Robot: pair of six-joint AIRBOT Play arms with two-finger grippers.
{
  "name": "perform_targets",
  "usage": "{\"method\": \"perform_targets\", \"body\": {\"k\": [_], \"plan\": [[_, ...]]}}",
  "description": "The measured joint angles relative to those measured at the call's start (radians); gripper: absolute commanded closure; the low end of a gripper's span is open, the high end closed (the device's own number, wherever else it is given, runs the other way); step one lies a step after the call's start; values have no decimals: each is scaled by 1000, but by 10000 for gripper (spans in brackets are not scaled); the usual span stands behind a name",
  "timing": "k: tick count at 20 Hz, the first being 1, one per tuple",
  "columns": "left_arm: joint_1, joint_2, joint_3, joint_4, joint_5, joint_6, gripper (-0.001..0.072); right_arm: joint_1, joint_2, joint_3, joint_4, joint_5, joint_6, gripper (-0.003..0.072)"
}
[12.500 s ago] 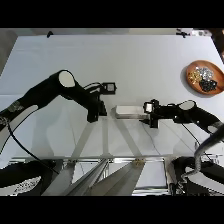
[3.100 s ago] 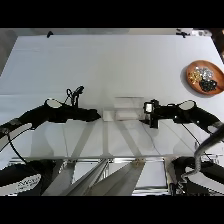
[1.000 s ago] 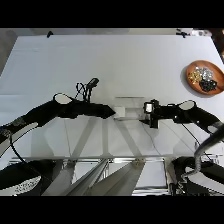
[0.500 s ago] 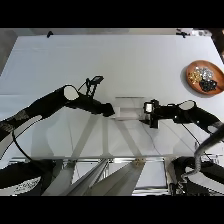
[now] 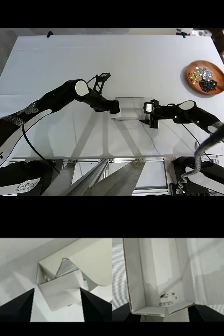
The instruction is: Fold the box and place the chain.
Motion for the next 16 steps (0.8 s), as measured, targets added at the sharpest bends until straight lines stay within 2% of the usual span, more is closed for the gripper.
{"method": "perform_targets", "body": {"k": [5,10,16], "plan": [[-24,-15,31,107,-64,-149,84,0,0,0,0,0,0,120],[-60,-41,47,131,-66,-224,84,0,0,0,0,0,0,120],[-96,-85,113,157,-86,-290,84,0,0,0,0,0,0,120]]}}
